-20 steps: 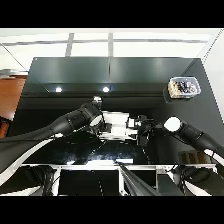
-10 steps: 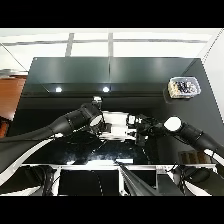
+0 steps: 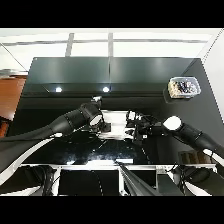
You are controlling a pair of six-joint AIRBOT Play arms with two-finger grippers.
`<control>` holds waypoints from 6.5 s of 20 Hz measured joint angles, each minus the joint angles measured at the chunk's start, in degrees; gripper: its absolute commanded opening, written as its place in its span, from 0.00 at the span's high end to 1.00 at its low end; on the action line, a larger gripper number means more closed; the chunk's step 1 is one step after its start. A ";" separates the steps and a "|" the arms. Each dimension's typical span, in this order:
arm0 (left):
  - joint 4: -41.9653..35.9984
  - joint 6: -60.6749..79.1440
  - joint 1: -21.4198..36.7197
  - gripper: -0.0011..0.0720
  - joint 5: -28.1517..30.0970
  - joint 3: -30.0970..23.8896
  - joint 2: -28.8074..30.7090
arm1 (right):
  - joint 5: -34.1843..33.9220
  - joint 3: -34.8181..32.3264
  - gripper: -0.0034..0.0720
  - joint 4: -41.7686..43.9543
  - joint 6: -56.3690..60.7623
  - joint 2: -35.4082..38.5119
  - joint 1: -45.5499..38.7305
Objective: Fold the box and place the chain.
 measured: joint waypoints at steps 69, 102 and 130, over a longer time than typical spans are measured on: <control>-1.55 0.61 0.00 0.94 3.15 0.00 -0.74 | 21.66 2.47 0.37 -3.13 72.24 0.02 -16.17; -1.55 0.59 0.00 0.94 2.89 0.00 -0.74 | 12.83 17.35 0.50 -39.60 110.18 -3.63 8.94; -1.57 0.59 0.00 0.94 2.60 0.02 -0.74 | 23.21 28.02 0.63 -51.69 127.34 -17.20 15.85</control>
